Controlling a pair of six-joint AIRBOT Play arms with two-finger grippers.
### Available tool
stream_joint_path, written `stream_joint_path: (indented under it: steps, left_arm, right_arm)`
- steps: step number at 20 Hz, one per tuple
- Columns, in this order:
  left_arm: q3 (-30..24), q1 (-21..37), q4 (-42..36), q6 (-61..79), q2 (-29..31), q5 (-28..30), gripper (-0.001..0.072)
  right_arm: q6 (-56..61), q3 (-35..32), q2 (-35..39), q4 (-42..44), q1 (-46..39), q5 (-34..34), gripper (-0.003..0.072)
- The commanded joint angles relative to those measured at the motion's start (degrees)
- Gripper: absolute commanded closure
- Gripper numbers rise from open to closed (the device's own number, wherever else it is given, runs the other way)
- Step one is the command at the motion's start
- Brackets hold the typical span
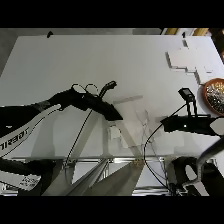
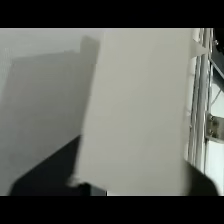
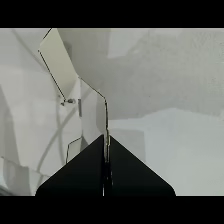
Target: Fold the box and place the chain.
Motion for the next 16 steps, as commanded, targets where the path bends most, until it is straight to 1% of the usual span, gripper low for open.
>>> stream_joint_path:
  steps: [1, 2, 3, 5, 6, 7, 8, 11, 14, 16]
  left_arm:
    - [0.04, -0.2, 1.09, 5.29, -0.04, -0.33, 0.059]
    - [0.04, -0.22, 1.22, 8.02, -0.04, -0.61, 0.0677]
    - [0.04, -0.2, 1.18, 11.41, 0.02, -1.01, 0.0703]
    - [0.04, -0.2, 1.14, 19.32, 0.87, -0.79, 0.0704]
    - [0.04, -0.2, 1.22, 22.86, 1.81, -0.37, 0.0704]
    - [0.04, -0.2, 1.29, 25.31, 2.86, 0.42, 0.0704]
    - [0.04, -0.22, 1.64, 26.49, 4.17, 1.73, 0.0704]
    - [0.04, -0.26, 7.48, 27.63, 8.33, 4.31, 0.0705]
    - [0.04, -1.77, 15.96, 25.22, 11.3, 8.83, 0.0705]
    - [0.04, -3.61, 20.61, 22.91, 11.78, 9.86, 0.0705]
  right_arm:
    - [0.0, -0.04, 0.07, 0.04, 0.07, 0.2, 0.0665]
    - [0.0, -0.04, 0.07, 0.09, 0.07, 0.2, 0.0665]
    - [0.0, -0.04, 0.07, 0.13, 0.07, 0.2, 0.0665]
    - [-0.02, 0.02, 0.09, 0.72, 0.07, 0.11, 0.0659]
    - [-0.07, 0.2, 0.09, 1.62, 0.07, 0.0, 0.0601]
    - [-0.09, 0.57, 0.09, 2.56, 0.07, -0.24, 0.0519]
    - [-0.33, 1.22, 0.11, 3.56, 0.07, -0.22, 0.0453]
    - [-0.57, 5.11, 0.2, 4.15, 0.07, 0.33, 0.0349]
    - [-5.38, 10.29, 0.2, 1.62, 0.07, 2.67, 0.034]
    - [-7.23, 12.41, 0.2, -1.68, 0.07, 3.48, 0.034]
